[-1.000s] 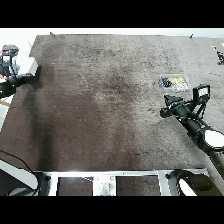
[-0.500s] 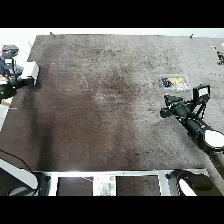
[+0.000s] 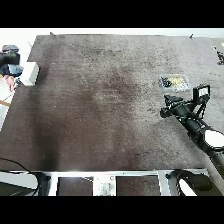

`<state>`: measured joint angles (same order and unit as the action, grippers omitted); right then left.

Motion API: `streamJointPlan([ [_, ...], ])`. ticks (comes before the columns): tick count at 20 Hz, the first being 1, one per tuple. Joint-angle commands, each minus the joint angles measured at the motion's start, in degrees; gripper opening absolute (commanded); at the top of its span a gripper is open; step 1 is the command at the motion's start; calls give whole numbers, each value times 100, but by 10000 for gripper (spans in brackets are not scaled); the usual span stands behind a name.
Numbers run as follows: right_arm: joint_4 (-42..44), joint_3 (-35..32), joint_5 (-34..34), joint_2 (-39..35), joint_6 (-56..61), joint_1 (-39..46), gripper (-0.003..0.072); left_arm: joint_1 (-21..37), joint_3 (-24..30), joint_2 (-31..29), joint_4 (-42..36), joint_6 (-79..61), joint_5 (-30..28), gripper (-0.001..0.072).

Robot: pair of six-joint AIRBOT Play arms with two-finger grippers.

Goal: Fold the box and place the chain.

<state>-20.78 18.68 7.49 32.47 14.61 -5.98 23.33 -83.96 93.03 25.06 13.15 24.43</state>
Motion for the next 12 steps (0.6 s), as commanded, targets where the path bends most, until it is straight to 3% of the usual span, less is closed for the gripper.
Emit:
streamJointPlan([
  [1, 2, -2, -2, -4, 2, -2, 10, 0, -20, -957, -35, 337, 527, 13],
  [3, 2, -4, -2, -4, 2, -2, 10, 0, -15, -1443, -146, 474, 1169, 8],
  [5, 2, -2, -2, -4, 2, -2, 10, -9, 118, -1882, -254, 951, 1384, 4],
  [7, 2, -2, 0, -4, 2, -2, 10, -114, 608, -2470, -363, 1060, 820, 5],
  [9, 2, -4, -2, -4, 2, -2, 10, -413, 1390, -3185, -358, 1032, -315, 5],
  [12, 2, -2, -2, -4, 2, -2, 10, -894, 2588, -4148, -363, 1036, -1075, 5],
])
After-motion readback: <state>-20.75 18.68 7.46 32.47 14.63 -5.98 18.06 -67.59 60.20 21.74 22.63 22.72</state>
